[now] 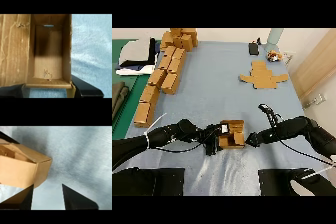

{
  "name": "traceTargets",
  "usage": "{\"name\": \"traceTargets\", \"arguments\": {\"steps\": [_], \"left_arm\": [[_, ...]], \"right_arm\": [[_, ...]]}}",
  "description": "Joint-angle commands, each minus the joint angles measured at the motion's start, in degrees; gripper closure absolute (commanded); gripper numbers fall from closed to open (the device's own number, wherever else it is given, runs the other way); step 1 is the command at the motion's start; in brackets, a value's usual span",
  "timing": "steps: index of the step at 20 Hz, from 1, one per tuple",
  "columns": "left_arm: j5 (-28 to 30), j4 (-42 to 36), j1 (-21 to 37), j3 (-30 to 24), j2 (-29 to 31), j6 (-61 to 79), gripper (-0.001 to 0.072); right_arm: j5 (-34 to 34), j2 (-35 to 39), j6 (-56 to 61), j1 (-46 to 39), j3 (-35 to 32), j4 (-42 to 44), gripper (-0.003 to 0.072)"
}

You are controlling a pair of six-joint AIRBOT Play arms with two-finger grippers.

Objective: Fold the box.

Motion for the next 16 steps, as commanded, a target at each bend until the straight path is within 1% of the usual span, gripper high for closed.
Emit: {"name": "traceTargets", "arguments": {"steps": [1,7,10,11,12,14,16], "left_arm": [[0.02,0.00,0.00,0.04,0.00,0.02,0.0167],[0.02,0.00,0.00,0.04,0.00,0.02,0.0167],[0.00,0.00,0.00,0.04,0.00,0.02,0.0167],[0.00,0.00,0.00,0.04,0.00,0.02,0.0167],[0.00,0.00,0.00,0.04,0.00,0.02,0.0167],[0.00,0.00,0.00,0.04,0.00,0.02,0.0167],[0.00,0.00,0.00,0.04,0.00,0.02,0.0167]], "right_arm": [[0.13,0.26,-0.22,-0.02,0.11,4.20,0.0156],[2.51,-2.73,-0.15,0.00,0.15,7.37,0.0167],[5.97,-5.38,2.49,3.65,0.85,6.58,0.0167],[7.28,-6.21,5.73,5.92,1.62,4.35,0.0168],[9.05,-6.84,10.78,8.85,2.71,0.35,0.0168],[11.15,-7.37,25.94,15.23,5.38,-11.47,0.0169],[10.62,-7.98,40.06,21.27,8.00,-22.56,0.0169]]}}
